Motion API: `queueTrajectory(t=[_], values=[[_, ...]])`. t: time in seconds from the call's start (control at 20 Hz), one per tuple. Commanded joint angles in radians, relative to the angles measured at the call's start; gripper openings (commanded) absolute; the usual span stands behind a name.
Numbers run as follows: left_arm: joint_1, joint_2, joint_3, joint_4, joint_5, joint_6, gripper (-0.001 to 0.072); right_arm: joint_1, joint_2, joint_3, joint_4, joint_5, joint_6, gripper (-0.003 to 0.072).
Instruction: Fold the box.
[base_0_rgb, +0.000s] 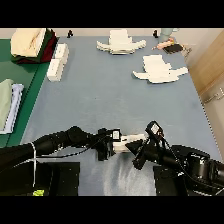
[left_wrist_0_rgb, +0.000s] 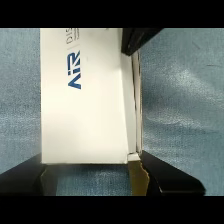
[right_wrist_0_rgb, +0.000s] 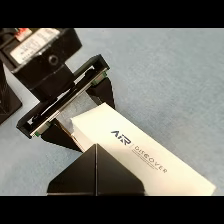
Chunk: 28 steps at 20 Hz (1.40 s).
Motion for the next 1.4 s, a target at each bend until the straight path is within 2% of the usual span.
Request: queueTrajectory(t=[0.0,0.45,0.85,1.2,1.35], values=[[0.0,0.0,0.001,0.0,0.0,0.0,0.059,-0.003,0.003,-0.027,-0.025,-0.03,0.042,0.0003],[0.0,0.0,0.001,0.0,0.0,0.0,0.059,-0.002,-0.011,-0.087,-0.011,-0.047,0.057,0.0003],[0.0,0.0,0.001,0.0,0.0,0.0,0.059,-0.002,-0.111,-0.087,-0.006,-0.075,0.08,0.0003],[0.0,0.0,0.001,0.0,0.0,0.0,0.059,-0.002,-0.109,-0.085,-0.005,-0.06,0.08,0.0003],[0.0,0.0,0.001,0.0,0.0,0.0,0.059,-0.002,-0.07,-0.061,-0.006,-0.06,0.08,0.0003]])
